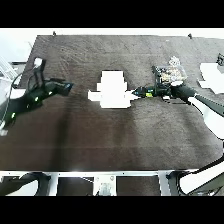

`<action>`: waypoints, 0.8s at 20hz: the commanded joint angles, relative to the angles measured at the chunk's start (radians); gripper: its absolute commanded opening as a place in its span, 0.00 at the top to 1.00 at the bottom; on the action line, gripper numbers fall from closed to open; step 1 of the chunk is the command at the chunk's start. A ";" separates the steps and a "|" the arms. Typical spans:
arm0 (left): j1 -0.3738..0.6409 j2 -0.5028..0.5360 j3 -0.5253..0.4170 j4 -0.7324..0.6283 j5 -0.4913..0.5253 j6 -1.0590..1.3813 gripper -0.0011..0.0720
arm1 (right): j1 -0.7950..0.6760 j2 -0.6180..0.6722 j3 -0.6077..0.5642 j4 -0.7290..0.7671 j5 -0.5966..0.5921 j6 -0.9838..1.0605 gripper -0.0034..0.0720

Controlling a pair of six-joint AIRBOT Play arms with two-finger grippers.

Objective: Fold the box and place the chain.

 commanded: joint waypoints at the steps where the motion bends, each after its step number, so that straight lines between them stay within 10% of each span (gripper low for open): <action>1: 0.000 -0.291 0.332 0.295 -0.277 -0.333 0.25 | 0.001 0.000 0.001 0.000 -0.002 0.002 0.95; 9: -0.001 -0.707 1.014 0.446 -0.666 -0.742 0.25 | 0.001 0.000 0.001 0.000 -0.003 0.002 0.95; 16: -0.001 -0.826 1.156 0.473 -0.671 -0.885 0.25 | 0.000 0.000 0.001 -0.001 -0.012 -0.002 0.95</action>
